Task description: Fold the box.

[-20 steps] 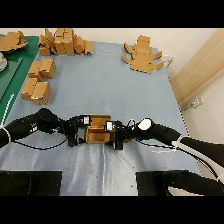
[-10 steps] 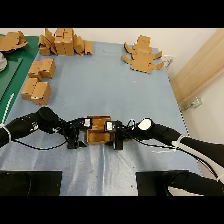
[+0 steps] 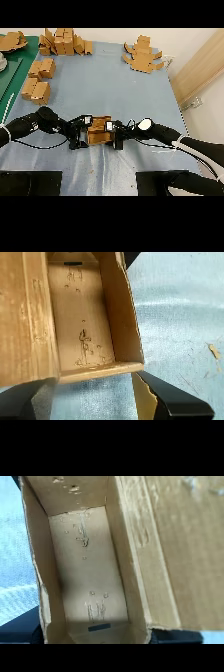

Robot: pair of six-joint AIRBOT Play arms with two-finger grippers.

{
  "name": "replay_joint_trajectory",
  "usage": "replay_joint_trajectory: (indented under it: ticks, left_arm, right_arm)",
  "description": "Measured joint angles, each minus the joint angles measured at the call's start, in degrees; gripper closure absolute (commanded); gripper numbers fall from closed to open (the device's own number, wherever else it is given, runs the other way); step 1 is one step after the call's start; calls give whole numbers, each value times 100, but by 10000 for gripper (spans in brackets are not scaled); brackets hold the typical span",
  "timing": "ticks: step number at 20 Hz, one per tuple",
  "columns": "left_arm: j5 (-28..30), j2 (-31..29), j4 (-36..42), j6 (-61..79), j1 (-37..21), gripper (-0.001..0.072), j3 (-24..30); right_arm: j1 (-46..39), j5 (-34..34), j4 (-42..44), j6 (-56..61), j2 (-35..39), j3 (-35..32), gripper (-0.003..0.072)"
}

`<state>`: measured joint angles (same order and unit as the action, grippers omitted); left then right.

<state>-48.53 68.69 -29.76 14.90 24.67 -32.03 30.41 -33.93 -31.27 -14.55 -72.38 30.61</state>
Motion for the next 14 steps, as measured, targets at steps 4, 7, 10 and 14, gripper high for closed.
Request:
replay_joint_trajectory:
  ticks: [4,7,10,14]
  left_arm:
    - [109,0,11,-133,2,16,0]
    - [186,2,22,-210,2,16,0]
    - [216,17,31,-234,2,16,0]
    - [247,195,44,-247,2,16,0]
  right_arm:
    - [0,0,0,-2,0,-2,120]
    - [0,0,0,-2,0,0,120]
    - [0,0,0,-4,0,-2,120]
    - [0,0,-2,-7,0,-2,120]
